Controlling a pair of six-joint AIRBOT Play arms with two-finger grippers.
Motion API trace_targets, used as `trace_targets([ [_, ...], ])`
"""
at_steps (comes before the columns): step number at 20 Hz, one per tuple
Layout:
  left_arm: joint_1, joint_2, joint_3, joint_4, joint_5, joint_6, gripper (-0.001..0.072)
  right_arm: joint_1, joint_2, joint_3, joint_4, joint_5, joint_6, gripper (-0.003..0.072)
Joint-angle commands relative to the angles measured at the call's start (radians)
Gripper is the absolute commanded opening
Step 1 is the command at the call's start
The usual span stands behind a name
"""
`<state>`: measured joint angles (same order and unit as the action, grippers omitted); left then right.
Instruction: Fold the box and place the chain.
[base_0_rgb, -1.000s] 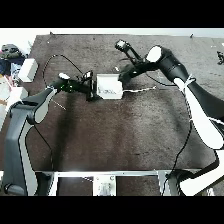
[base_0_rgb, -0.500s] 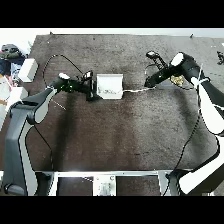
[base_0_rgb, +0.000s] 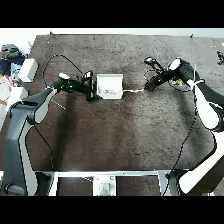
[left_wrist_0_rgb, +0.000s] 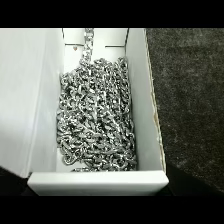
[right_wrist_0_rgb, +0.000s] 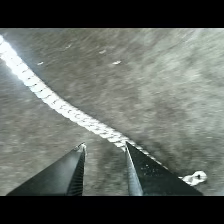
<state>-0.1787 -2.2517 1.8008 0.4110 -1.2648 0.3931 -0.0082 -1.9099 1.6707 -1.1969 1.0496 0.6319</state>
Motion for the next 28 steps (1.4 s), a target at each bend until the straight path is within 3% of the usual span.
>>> trace_targets([
  [1, 0.000, 0.000, 0.000, 0.000, 0.000, 0.000, 0.0405, -0.001, -0.006, 0.000, 0.004, -0.053, -0.047, 0.0275],
  [8, 0.000, 0.000, 0.000, 0.000, 0.000, 0.000, 0.0405, -0.001, -0.065, 0.000, 0.004, 0.005, -0.080, 0.0274],
  [10, 0.000, 0.000, 0.000, 0.000, 0.000, 0.000, 0.0405, -0.001, -0.074, 0.000, 0.005, 0.022, -0.080, 0.0154],
  [11, 0.000, 0.000, 0.000, 0.000, 0.000, 0.000, 0.0405, -0.001, -0.074, 0.000, 0.005, 0.031, -0.088, 0.0150],
  [12, 0.000, 0.000, 0.000, 0.000, 0.000, 0.000, 0.0405, -0.001, -0.071, 0.002, 0.009, 0.049, -0.096, 0.0011],
  [14, 0.000, 0.000, 0.000, 0.000, 0.000, 0.000, 0.0405, -0.001, -0.056, 0.023, 0.064, 0.128, -0.117, 0.0011],
  [18, 0.000, 0.000, 0.000, 0.000, 0.000, 0.000, 0.0405, 0.017, 0.027, 0.080, 0.336, 0.253, -0.142, 0.0012],
  [22, 0.000, 0.000, 0.000, 0.000, 0.000, 0.000, 0.0405, 0.114, 0.150, 0.083, 0.503, 0.225, -0.116, 0.0011],
  [28, 0.000, 0.000, 0.000, 0.000, 0.000, 0.000, 0.0405, 0.290, 0.198, 0.083, 0.481, 0.099, -0.085, 0.0011],
])
